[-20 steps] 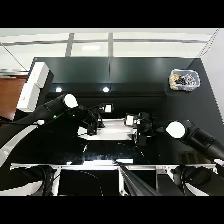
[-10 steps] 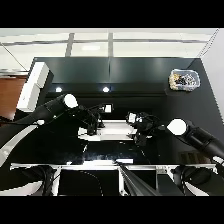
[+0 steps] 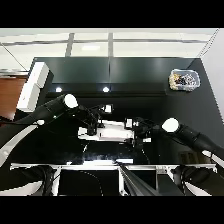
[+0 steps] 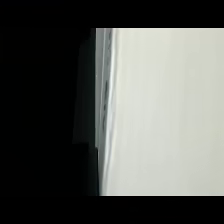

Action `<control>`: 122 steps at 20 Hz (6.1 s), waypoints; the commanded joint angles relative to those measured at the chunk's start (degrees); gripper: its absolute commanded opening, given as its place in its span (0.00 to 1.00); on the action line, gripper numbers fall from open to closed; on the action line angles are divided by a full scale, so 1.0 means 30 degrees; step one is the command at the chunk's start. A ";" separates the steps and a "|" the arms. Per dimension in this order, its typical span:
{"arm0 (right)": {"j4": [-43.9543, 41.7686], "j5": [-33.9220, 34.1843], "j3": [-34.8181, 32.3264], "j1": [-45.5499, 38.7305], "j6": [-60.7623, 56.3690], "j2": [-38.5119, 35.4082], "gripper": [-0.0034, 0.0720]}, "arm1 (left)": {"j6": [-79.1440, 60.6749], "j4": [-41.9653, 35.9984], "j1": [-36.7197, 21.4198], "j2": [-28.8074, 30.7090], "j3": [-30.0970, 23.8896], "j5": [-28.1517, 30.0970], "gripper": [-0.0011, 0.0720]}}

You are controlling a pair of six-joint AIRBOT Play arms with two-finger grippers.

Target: Fold the box and place the chain.

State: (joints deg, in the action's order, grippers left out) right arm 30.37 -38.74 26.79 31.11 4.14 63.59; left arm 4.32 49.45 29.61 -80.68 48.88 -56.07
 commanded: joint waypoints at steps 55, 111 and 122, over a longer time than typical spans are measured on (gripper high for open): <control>0.0036 0.0969 -0.0641 0.0597 0.1858 0.0852 0.27 | 0.8735 0.0852 -0.5253 0.5027 -0.0342 -0.8072 0.05; 0.0029 0.0991 -0.0641 0.0597 0.1851 0.0852 0.27 | -0.0087 0.0772 -0.0124 0.6193 -0.5836 0.2769 0.95; 0.0029 0.0998 -0.0641 0.0597 0.1851 0.0852 0.27 | -0.0087 -0.3038 -0.0095 0.6142 -0.5843 0.3133 0.34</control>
State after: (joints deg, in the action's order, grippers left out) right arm 30.46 -35.77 24.88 32.88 9.67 66.13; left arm 4.08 43.86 29.26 -62.15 31.40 -46.89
